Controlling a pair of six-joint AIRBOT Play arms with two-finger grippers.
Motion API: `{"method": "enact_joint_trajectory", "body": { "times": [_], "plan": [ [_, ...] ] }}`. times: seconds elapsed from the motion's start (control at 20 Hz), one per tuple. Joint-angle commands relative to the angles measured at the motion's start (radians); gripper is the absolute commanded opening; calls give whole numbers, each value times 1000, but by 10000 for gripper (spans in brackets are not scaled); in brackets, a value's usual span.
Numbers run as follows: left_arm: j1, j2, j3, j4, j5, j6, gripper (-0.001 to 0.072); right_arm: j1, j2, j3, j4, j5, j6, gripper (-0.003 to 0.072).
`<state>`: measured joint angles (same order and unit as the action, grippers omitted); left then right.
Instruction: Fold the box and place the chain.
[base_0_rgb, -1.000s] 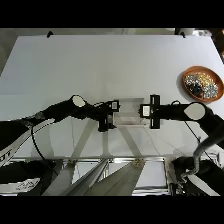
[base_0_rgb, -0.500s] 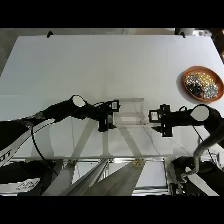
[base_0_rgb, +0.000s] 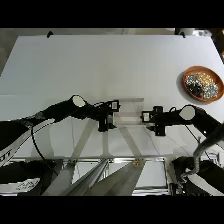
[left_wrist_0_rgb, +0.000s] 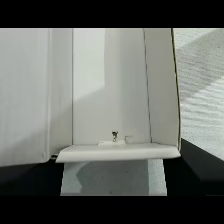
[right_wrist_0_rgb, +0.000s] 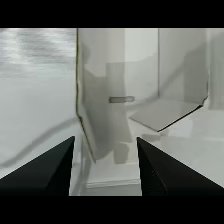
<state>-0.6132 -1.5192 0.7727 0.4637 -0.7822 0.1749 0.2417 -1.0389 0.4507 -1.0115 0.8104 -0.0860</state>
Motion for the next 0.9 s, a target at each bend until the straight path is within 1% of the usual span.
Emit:
{"method": "enact_joint_trajectory", "body": {
  "times": [0.0,0.15,0.35,0.4,0.45,0.5,0.75,0.85],
  "plan": [
    [0,0,0,0,0,0,396,11,-24,37,3,-64,-1,402],
    [0,0,0,0,0,0,396,11,-45,74,3,-68,-1,402],
    [0,0,0,0,0,0,396,55,-58,75,3,-67,-2,398],
    [0,0,0,0,0,0,396,68,-60,75,8,-72,-2,381],
    [0,0,0,0,0,0,396,77,-60,75,16,-74,-2,342],
    [0,0,0,0,0,0,396,84,-60,75,19,-73,-2,330],
    [0,0,0,0,0,0,396,84,-60,75,25,-48,2,319],
    [0,0,0,0,0,0,396,84,-60,75,23,-21,11,318]
  ]
}}
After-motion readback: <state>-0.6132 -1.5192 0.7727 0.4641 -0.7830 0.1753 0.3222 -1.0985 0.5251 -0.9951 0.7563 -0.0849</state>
